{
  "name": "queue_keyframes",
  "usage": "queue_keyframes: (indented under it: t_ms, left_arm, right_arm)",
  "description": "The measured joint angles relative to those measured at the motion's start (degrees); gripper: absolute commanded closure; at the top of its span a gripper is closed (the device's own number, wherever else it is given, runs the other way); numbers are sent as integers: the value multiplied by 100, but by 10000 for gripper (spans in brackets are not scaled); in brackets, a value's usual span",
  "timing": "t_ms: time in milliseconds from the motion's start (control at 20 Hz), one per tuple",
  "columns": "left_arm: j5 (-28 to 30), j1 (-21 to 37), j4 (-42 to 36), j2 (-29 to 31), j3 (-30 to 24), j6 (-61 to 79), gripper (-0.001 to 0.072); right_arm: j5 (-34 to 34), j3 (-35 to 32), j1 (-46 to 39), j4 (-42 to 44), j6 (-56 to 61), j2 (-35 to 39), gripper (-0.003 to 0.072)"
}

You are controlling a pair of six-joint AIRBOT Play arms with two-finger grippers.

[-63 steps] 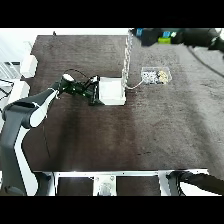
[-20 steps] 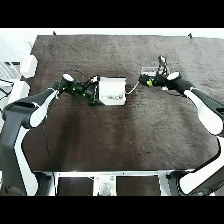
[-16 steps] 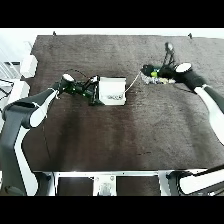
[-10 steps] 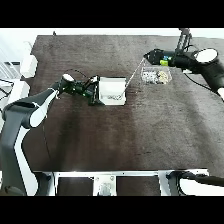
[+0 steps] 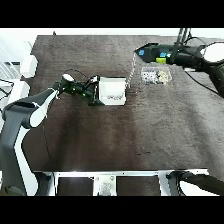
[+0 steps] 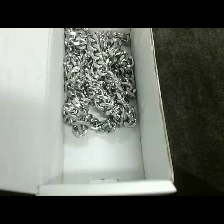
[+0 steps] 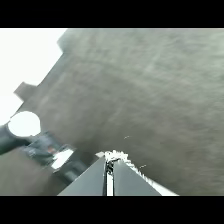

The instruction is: Fold the box and place the chain.

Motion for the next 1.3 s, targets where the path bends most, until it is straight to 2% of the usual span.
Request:
queue_keyframes:
  t_ms: [350,550,600,700,850,1000,1050,1100,1150,1300]
  left_arm:
    - [0,0,0,0,0,0,333]
    - [0,0,0,0,-2,0,333]
    - [0,0,0,0,-2,0,333]
    - [0,0,0,0,-2,0,333]
    - [0,0,0,0,0,0,333]
    - [0,0,0,0,0,-2,333]
    - [0,0,-2,0,-2,0,333]
    - [0,0,0,0,0,0,333]
    - [0,0,-2,0,-2,0,333]
    - [0,0,0,0,-2,0,333]
  right_arm:
    - [-514,-603,638,4,-94,-151,679]
    - [-907,-874,800,11,-131,-516,677]
    - [-960,-907,837,13,-136,-656,603]
    - [-1049,-944,879,17,-142,-935,135]
    - [-1119,-964,848,7,-315,-1139,131]
    - [-957,-964,570,4,-531,-944,132]
    - [-852,-966,431,4,-636,-820,181]
    - [-776,-966,254,2,-761,-680,383]
    - [-750,-964,79,9,-887,-560,432]
    - [-597,-920,-409,212,-1499,-431,477]
